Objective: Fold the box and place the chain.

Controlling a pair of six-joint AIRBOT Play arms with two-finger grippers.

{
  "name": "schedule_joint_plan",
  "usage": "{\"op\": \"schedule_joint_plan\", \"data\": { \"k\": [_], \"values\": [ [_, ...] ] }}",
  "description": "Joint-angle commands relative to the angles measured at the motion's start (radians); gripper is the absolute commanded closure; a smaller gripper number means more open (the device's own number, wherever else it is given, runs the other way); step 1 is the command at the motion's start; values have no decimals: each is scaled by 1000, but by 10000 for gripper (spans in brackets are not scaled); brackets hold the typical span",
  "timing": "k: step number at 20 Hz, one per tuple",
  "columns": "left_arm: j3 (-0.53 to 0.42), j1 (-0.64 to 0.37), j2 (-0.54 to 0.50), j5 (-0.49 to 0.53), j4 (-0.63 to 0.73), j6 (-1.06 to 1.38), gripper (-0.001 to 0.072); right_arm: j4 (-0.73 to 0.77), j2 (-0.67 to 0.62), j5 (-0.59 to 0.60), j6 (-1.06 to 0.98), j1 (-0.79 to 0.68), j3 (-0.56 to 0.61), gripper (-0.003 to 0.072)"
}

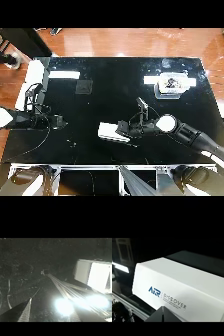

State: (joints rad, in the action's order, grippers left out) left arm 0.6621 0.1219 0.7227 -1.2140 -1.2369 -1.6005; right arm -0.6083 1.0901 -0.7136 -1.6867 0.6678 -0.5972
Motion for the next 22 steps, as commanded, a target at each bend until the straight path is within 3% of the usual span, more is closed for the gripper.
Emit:
{"op": "schedule_joint_plan", "data": {
  "k": [1, 19, 22],
  "values": [
    [0, 0, 1, 1, 0, 0, 144, -20, 4, -3, 0, 15, 1, 667],
    [0, 0, 1, 3, 0, 0, 144, -75, 62, 0, 14, 16, 1, 667],
    [0, 0, 1, 2, 0, 0, 144, -14, 58, -17, 36, 13, -1, 667]
  ]
}}
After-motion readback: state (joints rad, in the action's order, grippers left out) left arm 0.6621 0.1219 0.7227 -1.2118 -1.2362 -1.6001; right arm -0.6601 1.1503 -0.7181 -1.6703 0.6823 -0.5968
